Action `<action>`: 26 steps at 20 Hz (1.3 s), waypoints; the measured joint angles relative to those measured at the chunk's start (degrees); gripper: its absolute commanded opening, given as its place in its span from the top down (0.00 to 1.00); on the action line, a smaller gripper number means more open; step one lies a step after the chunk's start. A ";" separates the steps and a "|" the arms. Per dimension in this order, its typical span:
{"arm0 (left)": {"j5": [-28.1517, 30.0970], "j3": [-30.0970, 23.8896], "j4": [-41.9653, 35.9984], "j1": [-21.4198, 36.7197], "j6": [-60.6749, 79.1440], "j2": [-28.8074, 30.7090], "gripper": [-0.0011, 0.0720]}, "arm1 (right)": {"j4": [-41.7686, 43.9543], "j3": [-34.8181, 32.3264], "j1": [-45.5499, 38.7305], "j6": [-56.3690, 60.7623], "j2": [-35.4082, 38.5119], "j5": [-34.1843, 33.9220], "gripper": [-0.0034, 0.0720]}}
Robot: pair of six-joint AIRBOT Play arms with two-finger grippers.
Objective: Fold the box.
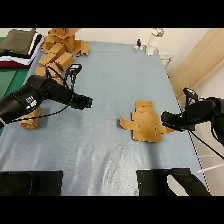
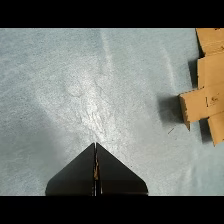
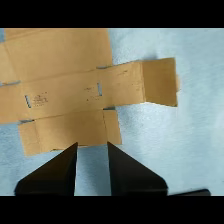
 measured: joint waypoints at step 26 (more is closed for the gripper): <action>-3.89 0.00 0.00 0.00 0.00 0.00 0.97 | -3.98 4.09 -10.80 -19.78 -25.99 9.49 0.77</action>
